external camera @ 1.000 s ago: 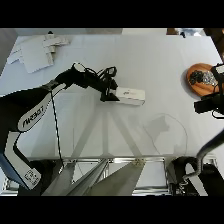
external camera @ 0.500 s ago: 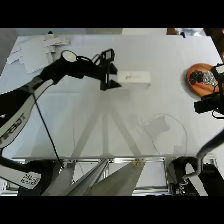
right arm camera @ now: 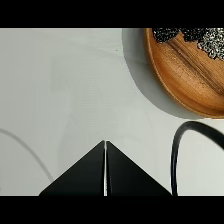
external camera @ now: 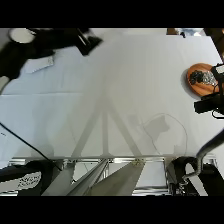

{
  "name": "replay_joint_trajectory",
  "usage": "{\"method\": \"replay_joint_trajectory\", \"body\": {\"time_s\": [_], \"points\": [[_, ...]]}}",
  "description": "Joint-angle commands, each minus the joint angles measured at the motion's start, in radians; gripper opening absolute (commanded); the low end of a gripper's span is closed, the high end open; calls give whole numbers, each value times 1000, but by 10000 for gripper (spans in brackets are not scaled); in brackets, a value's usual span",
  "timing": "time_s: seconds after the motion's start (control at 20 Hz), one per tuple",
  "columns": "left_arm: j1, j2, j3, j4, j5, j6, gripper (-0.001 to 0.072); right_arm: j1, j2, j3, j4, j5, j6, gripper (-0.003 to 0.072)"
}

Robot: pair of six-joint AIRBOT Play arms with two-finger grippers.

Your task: Fold the box and place the chain.

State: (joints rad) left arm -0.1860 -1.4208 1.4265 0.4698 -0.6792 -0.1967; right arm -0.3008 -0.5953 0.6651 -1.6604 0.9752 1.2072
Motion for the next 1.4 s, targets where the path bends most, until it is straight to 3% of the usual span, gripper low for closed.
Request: {"method": "replay_joint_trajectory", "body": {"time_s": [0.0, 0.2, 0.3, 0.5, 0.8, 1.35], "points": [[138, 47, 1, 102, 66, -198, 3, 0, 1, 1, 0, 0, 0, 9], [279, 42, 0, 440, 70, -496, 1, 0, 1, 1, 0, 0, 0, 9], [336, 35, -14, 541, 76, -649, 0, 0, 1, 1, 0, 0, 0, 9], [397, 5, -126, 541, 121, -702, 0, 0, 1, 1, 0, 1, 0, 9], [369, -84, -371, 528, 282, -702, 1, 0, 1, 1, 0, 0, 0, 9], [351, -230, -389, 494, 338, -731, 4, 0, 1, 1, 0, 0, 0, 9]]}}
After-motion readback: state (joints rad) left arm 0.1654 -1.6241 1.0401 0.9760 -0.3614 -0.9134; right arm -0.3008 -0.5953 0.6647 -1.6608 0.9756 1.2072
